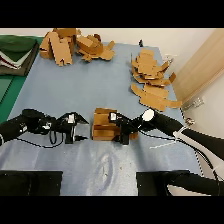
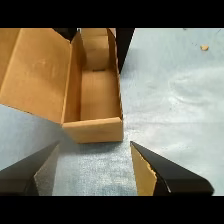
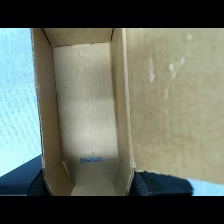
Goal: Fold the box.
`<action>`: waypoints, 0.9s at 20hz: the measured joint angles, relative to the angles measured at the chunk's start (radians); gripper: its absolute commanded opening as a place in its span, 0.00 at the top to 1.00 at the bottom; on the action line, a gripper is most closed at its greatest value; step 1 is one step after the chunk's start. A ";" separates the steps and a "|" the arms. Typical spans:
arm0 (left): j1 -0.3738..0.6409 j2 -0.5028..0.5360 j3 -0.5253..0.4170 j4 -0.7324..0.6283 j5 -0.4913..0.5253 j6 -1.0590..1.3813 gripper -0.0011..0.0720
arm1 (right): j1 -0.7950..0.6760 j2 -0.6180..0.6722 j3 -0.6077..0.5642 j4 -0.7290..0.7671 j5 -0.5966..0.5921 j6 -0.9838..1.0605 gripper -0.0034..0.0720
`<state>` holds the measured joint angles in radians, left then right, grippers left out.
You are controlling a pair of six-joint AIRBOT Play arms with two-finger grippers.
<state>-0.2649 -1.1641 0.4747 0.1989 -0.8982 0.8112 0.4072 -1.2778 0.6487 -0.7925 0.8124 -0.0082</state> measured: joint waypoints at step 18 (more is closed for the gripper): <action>-0.159 -0.031 -0.002 -0.108 0.211 -0.119 0.04 | 0.000 0.000 0.000 0.003 0.000 0.000 0.27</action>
<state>-0.4244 -1.1950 0.4728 0.0914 -0.6876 0.6922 0.4068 -1.2778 0.6487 -0.7891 0.8124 -0.0086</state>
